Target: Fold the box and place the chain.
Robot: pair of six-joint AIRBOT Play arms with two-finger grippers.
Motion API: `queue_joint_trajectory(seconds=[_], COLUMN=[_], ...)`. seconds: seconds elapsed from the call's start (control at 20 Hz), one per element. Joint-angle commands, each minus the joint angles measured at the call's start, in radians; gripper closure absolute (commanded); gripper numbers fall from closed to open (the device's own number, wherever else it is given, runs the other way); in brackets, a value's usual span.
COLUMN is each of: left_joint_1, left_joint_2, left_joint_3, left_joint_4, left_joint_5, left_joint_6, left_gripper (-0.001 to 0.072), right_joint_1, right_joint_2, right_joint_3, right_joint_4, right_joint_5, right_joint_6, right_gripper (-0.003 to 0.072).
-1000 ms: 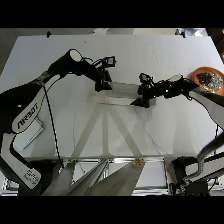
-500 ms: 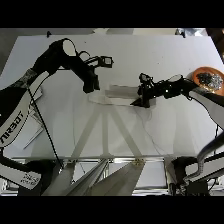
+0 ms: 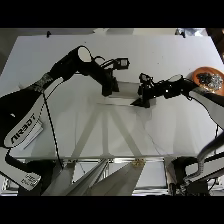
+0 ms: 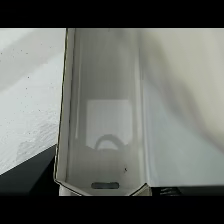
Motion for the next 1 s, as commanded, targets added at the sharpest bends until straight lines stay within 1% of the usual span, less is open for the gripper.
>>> queue_joint_trajectory(seconds=[0.0,0.1,0.35,0.75,0.95], left_joint_1=[0.013,0.026,0.041,0.041,0.044], left_joint_2=[-0.046,-0.066,-0.082,-0.1,-0.086], left_joint_3=[0.0,0.0,0.0,0.0,0.001], left_joint_4=[-0.027,-0.028,-0.016,-0.016,-0.017], left_joint_5=[0.222,0.262,0.261,0.123,0.108], left_joint_6=[-0.068,-0.114,-0.229,-0.251,-0.25], left_gripper=[0.0696,0.0697,0.0697,0.0695,0.0695], right_joint_1=[0.0,0.0,0.0,0.0,0.0], right_joint_2=[0.0,0.0,0.0,0.0,0.0], right_joint_3=[0.001,0.001,0.001,0.001,0.001], right_joint_4=[0.0,0.0,0.0,0.0,0.0], right_joint_5=[0.0,0.0,0.0,0.0,0.0], right_joint_6=[0.0,0.0,0.0,0.0,0.0], right_gripper=[0.0276,0.0276,0.0276,0.0276,0.0276])
